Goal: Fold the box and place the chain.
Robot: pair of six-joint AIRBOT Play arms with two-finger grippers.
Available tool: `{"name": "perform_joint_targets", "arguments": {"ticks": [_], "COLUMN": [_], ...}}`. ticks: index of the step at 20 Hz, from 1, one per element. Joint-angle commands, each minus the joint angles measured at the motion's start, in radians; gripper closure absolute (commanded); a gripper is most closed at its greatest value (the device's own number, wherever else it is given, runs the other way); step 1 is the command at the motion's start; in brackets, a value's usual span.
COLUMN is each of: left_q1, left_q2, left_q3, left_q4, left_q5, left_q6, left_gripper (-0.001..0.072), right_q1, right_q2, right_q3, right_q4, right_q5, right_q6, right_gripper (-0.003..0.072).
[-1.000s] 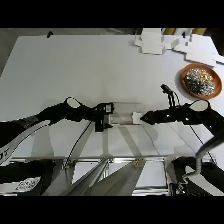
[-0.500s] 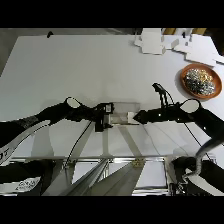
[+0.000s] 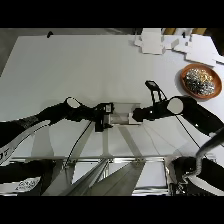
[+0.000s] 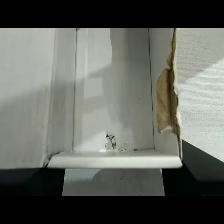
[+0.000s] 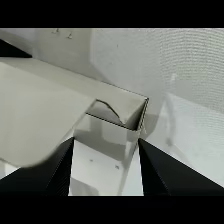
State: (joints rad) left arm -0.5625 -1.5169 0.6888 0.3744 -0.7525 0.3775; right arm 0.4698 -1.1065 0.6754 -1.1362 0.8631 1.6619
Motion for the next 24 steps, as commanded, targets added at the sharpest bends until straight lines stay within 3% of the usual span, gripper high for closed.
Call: {"name": "perform_joint_targets", "arguments": {"ticks": [1, 5, 12, 19, 24], "left_q1": [0.0, 0.0, 0.0, 0.0, 0.0], "left_q2": [0.001, 0.001, 0.001, 0.001, 0.001], "left_q3": [0.0, 0.0, 0.0, 0.0, 0.0], "left_q4": [0.0, 0.0, 0.0, 0.0, 0.0], "left_q5": [0.001, 0.0, 0.0, 0.0, 0.0], "left_q6": [0.0, 0.0, 0.0, 0.0, 0.0], "left_gripper": [0.0557, 0.0557, 0.0557, 0.0557, 0.0557], "right_q1": [0.077, 0.142, 0.189, 0.207, 0.221], "right_q2": [-0.067, -0.136, -0.203, -0.264, -0.265], "right_q3": [0.067, 0.117, 0.171, 0.174, 0.174], "right_q4": [-0.129, -0.259, -0.343, -0.383, -0.397], "right_q5": [0.036, 0.125, 0.122, 0.153, 0.136], "right_q6": [0.148, 0.245, 0.423, 0.565, 0.568], "right_gripper": [0.0285, 0.0285, 0.0286, 0.0355, 0.0467]}}
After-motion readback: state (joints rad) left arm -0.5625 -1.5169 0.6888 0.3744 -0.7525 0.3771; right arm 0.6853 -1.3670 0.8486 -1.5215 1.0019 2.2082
